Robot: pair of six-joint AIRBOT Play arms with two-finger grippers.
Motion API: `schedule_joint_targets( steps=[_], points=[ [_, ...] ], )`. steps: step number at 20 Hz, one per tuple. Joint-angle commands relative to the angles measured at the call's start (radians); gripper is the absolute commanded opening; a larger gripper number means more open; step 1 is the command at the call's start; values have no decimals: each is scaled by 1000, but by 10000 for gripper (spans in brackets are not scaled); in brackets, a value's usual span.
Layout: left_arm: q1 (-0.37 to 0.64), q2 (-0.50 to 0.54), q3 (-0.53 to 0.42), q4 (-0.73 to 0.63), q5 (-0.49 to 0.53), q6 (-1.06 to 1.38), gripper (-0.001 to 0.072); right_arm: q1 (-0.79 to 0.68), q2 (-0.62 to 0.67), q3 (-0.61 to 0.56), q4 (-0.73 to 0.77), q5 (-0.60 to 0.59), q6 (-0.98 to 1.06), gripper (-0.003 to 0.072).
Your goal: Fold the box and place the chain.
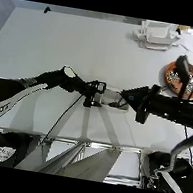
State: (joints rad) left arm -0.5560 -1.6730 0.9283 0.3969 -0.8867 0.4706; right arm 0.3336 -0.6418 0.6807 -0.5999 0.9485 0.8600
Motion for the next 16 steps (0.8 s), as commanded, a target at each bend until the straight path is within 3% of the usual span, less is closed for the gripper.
schedule_joint_targets(
  steps=[1,8,12,16],
  points=[
    [1,0,0,0,0,0,206,43,-53,1,-22,0,-4,16],
    [1,0,0,0,0,0,206,48,-91,-2,-114,-16,94,18],
    [1,0,0,0,0,0,206,48,-122,-2,-208,-13,163,104],
    [1,0,0,0,0,0,206,48,-123,-2,-208,-14,164,120]
  ],
)
